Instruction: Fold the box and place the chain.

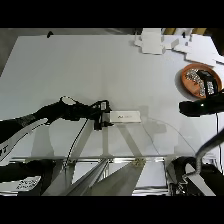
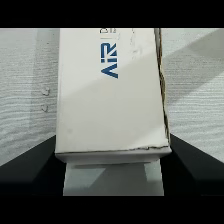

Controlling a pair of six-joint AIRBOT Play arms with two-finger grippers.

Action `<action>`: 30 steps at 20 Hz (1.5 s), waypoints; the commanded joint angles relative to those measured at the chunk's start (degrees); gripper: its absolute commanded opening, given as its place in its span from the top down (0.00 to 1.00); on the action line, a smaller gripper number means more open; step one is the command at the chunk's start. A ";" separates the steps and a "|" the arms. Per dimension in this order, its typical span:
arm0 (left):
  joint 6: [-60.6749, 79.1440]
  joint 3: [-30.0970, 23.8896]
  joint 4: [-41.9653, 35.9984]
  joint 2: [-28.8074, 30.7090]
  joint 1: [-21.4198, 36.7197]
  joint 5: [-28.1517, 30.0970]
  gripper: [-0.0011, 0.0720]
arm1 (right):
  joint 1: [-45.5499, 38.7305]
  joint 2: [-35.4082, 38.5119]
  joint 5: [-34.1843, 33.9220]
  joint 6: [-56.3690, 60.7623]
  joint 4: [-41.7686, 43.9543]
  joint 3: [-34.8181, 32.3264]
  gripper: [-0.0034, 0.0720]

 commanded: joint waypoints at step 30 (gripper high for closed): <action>-71.43 0.00 44.33 28.52 45.90 1.53 0.20 | -0.42 -0.13 3.21 0.83 0.39 0.00 0.93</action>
